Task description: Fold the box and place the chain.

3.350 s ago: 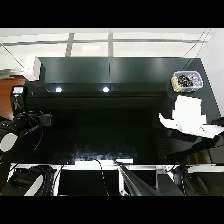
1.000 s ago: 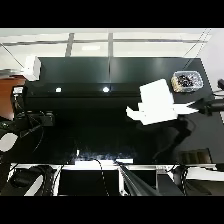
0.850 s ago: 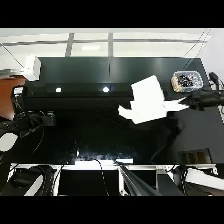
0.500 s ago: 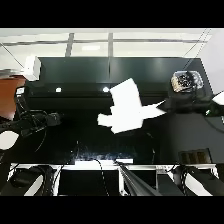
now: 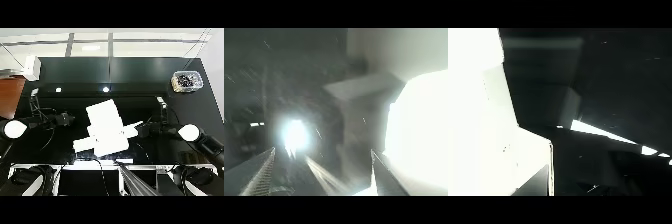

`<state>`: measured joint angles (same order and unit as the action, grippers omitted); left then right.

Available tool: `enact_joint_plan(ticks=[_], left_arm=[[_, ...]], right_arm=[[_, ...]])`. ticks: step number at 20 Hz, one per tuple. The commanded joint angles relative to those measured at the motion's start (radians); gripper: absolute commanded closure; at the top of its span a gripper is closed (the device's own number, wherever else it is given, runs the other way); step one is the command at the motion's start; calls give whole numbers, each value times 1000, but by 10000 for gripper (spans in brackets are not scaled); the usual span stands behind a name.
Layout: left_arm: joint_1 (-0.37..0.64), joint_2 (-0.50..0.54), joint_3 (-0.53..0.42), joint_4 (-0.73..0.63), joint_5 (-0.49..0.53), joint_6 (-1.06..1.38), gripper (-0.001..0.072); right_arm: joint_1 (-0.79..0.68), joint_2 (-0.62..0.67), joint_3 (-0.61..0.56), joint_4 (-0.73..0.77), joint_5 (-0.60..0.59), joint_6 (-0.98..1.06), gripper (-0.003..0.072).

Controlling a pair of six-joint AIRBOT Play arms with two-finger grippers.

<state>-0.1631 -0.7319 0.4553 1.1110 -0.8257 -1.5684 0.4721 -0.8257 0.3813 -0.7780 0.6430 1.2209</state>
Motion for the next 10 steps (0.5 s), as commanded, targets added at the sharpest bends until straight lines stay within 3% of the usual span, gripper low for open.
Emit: enact_joint_plan(ticks=[1, 5, 7, 10], left_arm=[[32, -149, 8, -264, -134, 275, -1], [147, -381, 8, -716, -346, 785, -2], [154, -469, 10, -779, -356, 925, -2], [125, -564, 24, -755, -314, 1017, -2]], right_arm=[[66, 6, -23, 3, -65, 6, 663], [66, 6, -23, 3, -64, 6, 663], [66, 6, -23, 3, -63, 6, 663], [66, 6, -23, 3, -63, 6, 663]])
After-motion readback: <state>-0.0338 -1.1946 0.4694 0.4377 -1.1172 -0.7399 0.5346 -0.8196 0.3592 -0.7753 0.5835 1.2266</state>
